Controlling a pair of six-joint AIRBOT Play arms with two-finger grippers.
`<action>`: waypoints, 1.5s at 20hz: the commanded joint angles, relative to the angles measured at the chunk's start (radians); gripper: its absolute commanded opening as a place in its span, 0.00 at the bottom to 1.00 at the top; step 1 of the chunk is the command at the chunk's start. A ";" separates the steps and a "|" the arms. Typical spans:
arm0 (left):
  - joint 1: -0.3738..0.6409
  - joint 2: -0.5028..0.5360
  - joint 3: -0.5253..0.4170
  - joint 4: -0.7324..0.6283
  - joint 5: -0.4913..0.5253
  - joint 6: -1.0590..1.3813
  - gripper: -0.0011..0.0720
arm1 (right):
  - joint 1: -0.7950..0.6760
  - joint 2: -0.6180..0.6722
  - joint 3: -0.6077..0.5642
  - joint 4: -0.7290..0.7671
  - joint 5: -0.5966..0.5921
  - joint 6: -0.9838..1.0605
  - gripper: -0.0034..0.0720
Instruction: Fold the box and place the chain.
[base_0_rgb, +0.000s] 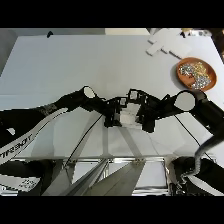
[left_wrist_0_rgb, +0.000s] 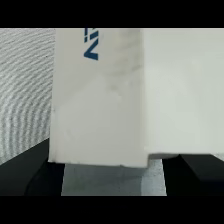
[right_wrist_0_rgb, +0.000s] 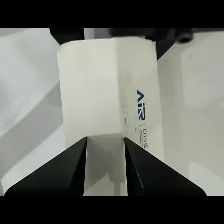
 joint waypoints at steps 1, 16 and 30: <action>0.000 0.000 0.000 0.000 0.000 0.000 0.25 | 0.001 0.001 -0.019 -0.028 -0.003 -0.021 0.32; 0.000 0.000 0.000 0.000 0.000 0.000 0.25 | 0.001 0.001 -0.020 -0.068 -0.051 0.006 0.15; 0.000 0.000 0.000 0.000 0.000 0.000 0.25 | 0.001 0.001 -0.020 -0.063 -0.002 0.004 0.22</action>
